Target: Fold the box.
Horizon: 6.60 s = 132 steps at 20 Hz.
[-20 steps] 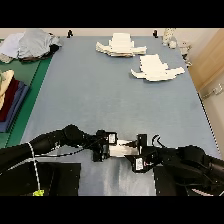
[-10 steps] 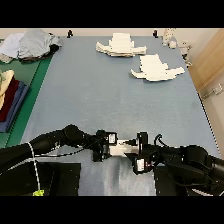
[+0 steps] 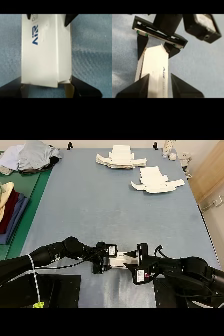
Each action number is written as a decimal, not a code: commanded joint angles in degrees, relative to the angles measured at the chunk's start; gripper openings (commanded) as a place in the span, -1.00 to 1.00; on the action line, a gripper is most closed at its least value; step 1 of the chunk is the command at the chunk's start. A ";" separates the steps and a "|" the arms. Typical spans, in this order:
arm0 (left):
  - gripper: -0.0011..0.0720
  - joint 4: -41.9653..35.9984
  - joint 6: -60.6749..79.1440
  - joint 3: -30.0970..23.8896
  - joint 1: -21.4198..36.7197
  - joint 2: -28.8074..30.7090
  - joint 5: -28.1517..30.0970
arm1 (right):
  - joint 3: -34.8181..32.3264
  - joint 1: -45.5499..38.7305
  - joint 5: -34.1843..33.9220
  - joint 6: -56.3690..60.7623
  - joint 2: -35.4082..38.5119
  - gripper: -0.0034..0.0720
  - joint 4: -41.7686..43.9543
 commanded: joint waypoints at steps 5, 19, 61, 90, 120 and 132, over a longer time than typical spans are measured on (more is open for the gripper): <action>0.32 0.02 0.02 0.02 0.04 0.02 0.00 | 0.09 -0.09 -0.07 1.57 -1.97 -0.39 -0.28; 0.32 0.04 0.02 0.02 0.04 0.02 0.00 | 0.02 0.09 -2.47 3.15 -5.25 -0.39 1.49; 0.32 0.02 0.02 0.02 0.04 0.02 0.00 | -15.21 5.40 15.50 66.62 4.11 -0.90 0.83; 0.32 0.02 0.02 0.02 0.04 0.02 0.00 | 7.37 -8.87 -16.61 66.79 0.42 -0.89 -41.68; 0.32 32.50 -43.41 27.43 56.02 -8.35 2.10 | 38.40 -29.68 -40.70 77.13 -35.43 -0.89 -22.25; 0.32 30.42 -44.65 61.02 62.05 -41.11 10.03 | 38.40 -29.68 -40.70 77.13 -35.43 -0.89 -22.27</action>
